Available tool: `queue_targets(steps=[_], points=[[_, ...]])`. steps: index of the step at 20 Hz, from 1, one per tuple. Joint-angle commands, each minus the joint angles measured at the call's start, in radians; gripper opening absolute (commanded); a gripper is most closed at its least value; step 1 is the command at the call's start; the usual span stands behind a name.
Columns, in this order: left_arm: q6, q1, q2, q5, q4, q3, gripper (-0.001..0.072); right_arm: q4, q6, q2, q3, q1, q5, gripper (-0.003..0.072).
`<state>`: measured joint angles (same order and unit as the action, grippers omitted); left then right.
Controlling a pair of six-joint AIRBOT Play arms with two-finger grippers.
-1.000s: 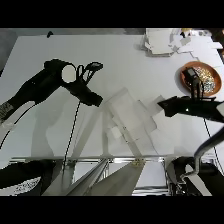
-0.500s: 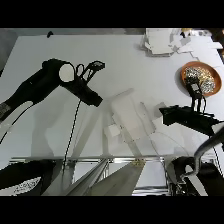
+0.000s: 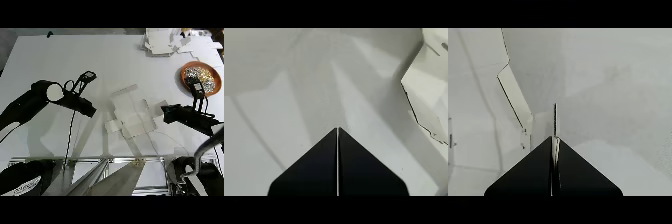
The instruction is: Fold the box and place the chain.
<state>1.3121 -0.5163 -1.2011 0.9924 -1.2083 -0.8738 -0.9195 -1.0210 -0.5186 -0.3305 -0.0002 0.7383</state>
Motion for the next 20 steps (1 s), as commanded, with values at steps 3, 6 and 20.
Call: queue_targets(steps=[3,6,20], points=[[-0.294,0.011,-0.072,-0.243,0.41,0.048,0.045,-0.001,0.0,0.001,0.0,0.001,0.005,0.0017],[-0.717,0.055,-0.186,-0.164,0.869,0.047,0.0516,-0.001,0.001,0.001,0.0,0.001,0.007,0.0017],[-1.065,0.082,-0.48,0.05,1.155,-0.001,0.0574,-0.001,0.002,0.001,0.0,0.001,0.032,0.0017]])
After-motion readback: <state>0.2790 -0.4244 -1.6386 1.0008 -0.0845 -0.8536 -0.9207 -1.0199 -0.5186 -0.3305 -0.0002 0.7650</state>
